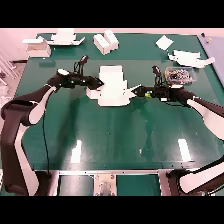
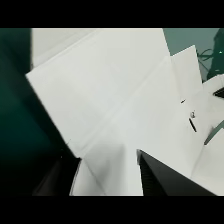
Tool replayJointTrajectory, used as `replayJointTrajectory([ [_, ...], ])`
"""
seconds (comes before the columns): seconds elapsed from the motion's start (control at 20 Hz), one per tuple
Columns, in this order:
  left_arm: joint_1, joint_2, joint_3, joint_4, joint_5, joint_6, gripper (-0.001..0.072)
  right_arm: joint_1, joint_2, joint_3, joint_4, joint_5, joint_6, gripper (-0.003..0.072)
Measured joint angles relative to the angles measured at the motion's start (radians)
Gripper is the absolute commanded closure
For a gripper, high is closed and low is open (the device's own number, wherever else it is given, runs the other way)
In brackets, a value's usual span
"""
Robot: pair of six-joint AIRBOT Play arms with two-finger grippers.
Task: Fold the box and place the chain.
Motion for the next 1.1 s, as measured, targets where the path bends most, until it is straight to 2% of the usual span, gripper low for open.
replayJointTrajectory([
  [0.05, 0.000, -0.005, 0.011, -0.006, -0.006, 0.000, 0.0301, 0.000, 0.000, 0.000, 0.000, 0.000, 0.000, 0.0682],
  [0.5, -0.002, -0.030, 0.042, 0.005, -0.064, 0.003, 0.0302, 0.000, 0.000, 0.000, 0.000, 0.000, 0.000, 0.0682],
  [0.55, -0.002, -0.031, 0.043, 0.005, -0.069, 0.003, 0.0384, 0.000, 0.000, 0.000, -0.001, 0.000, 0.000, 0.0682],
  [0.6, -0.002, -0.031, 0.043, 0.005, -0.072, 0.007, 0.0421, 0.000, 0.000, 0.000, -0.001, 0.000, -0.001, 0.0682],
  [0.65, -0.002, -0.032, 0.043, 0.006, -0.075, 0.009, 0.0425, 0.000, 0.000, 0.000, -0.001, 0.000, -0.001, 0.0681],
  [0.7, -0.002, -0.033, 0.043, 0.008, -0.076, 0.011, 0.0545, 0.000, 0.000, 0.000, -0.001, 0.000, -0.002, 0.0682],
  [0.8, -0.002, -0.033, 0.044, 0.006, -0.080, 0.019, 0.0543, 0.000, 0.000, 0.000, -0.002, -0.001, -0.003, 0.0681],
  [0.85, -0.002, -0.033, 0.044, 0.007, -0.078, 0.023, 0.0589, 0.000, 0.000, 0.000, -0.002, -0.001, -0.003, 0.0682],
  [0.95, -0.002, -0.033, 0.044, 0.007, -0.082, 0.036, 0.0615, 0.000, 0.000, 0.000, -0.003, -0.002, -0.003, 0.0682],
  [1.0, -0.002, -0.033, 0.044, 0.007, -0.082, 0.045, 0.0676, 0.000, 0.000, 0.000, -0.003, -0.002, -0.003, 0.0681],
  [1.1, -0.002, -0.033, 0.044, 0.005, -0.086, 0.082, 0.0687, 0.000, 0.000, 0.000, -0.003, -0.002, -0.005, 0.0681],
])
